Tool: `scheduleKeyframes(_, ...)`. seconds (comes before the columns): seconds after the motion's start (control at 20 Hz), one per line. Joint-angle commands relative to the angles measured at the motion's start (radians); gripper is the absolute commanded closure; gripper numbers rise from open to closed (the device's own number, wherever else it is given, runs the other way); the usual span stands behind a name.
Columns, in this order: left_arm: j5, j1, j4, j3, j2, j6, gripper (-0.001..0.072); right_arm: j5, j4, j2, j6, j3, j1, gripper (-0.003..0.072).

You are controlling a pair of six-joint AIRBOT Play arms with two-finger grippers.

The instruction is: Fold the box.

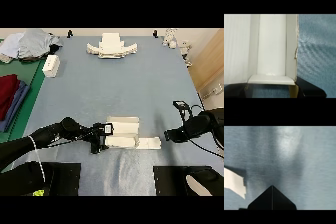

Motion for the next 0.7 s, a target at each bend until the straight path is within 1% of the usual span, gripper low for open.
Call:
scheduleKeyframes(0.0,0.0,0.0,0.0,0.001,0.0,0.0,0.0189,0.034,0.328,-0.069,-0.166,-0.06,-0.188,0.0686)
scheduleKeyframes(0.2,0.0,0.0,0.0,0.001,0.0,0.0,0.0189,0.03,0.559,-0.133,-0.37,-0.105,-0.322,0.0686)
scheduleKeyframes(0.4,0.0,0.0,0.0,0.001,0.0,0.0,0.0189,0.026,0.64,-0.177,-0.448,-0.138,-0.343,0.0686)
scheduleKeyframes(0.65,0.0,0.0,0.0,0.001,0.0,0.0,0.0189,0.053,0.739,-0.18,-0.523,-0.189,-0.342,0.0687)
